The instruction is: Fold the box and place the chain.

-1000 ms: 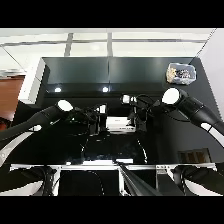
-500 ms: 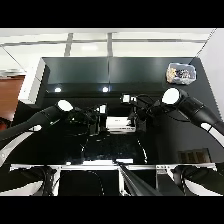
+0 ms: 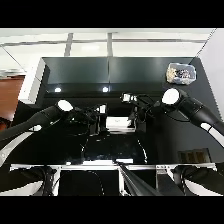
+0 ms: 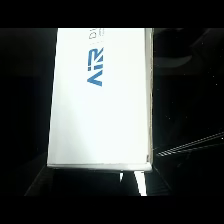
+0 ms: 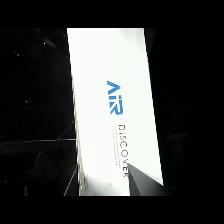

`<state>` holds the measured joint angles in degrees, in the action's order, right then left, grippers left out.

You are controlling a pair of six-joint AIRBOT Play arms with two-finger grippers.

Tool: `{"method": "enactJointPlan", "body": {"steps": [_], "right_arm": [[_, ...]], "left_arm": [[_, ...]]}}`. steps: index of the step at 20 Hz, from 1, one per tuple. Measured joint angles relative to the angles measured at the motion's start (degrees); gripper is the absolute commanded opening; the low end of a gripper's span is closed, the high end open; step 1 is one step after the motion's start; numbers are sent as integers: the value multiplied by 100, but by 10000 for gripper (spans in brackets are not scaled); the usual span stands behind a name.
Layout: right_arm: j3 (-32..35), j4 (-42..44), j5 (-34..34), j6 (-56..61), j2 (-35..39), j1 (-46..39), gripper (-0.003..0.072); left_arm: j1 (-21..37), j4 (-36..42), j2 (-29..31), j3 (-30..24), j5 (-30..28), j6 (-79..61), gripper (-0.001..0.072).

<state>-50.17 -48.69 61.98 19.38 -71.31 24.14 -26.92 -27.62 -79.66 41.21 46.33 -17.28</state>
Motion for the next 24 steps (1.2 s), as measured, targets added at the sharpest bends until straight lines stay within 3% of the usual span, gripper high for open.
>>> {"method": "enactJointPlan", "body": {"steps": [8, 11, 12, 14, 18, 24], "right_arm": [[173, 20, -70, 92, 33, -2, 382], [55, -2, 160, 645, 223, -94, 382], [22, 9, 236, 942, 302, -177, 354], [-7, 20, 586, 1679, 435, -402, 10], [339, 518, 1001, 2771, 531, -758, 10], [962, 2350, 221, 3351, 201, -870, 10]], "left_arm": [[0, 0, 0, 0, 0, -11, 330], [0, 2, 0, 0, 4, -2, 330], [0, 2, 0, 0, 4, 0, 330], [0, 4, 0, 0, 4, 2, 330], [0, 2, 0, 0, 2, 2, 330], [0, 4, 0, 0, 0, 2, 329]]}}
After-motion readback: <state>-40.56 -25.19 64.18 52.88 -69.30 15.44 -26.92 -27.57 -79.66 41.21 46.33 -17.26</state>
